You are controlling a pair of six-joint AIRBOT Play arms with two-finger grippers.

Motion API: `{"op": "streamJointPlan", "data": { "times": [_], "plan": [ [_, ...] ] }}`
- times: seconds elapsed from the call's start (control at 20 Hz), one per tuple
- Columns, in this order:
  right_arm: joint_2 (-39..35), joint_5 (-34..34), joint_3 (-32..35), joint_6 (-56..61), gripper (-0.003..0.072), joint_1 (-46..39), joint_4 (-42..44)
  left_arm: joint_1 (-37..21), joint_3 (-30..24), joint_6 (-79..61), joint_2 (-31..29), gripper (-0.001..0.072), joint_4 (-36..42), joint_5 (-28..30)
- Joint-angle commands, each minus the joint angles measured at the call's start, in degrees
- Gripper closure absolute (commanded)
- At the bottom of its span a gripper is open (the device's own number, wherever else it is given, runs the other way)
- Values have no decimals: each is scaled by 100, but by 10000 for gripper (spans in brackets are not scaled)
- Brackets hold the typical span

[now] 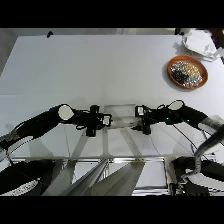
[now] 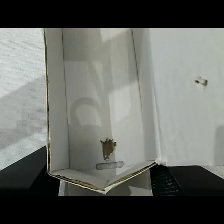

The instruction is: Fold the box and place the chain.

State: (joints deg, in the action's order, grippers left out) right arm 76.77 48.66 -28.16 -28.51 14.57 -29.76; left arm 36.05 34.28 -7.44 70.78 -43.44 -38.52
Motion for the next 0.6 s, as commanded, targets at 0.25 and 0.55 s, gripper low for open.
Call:
{"op": "streamJointPlan", "data": {
  "times": [0.25, 0.55],
  "plan": [
    [2, 2, -7, 2, 229, 0, 0, 262, 2, -26, 96, 706, 345, 671],
    [2, 2, -7, 2, 229, 0, 0, 538, 2, -26, 275, 607, 570, 706]
  ]
}}
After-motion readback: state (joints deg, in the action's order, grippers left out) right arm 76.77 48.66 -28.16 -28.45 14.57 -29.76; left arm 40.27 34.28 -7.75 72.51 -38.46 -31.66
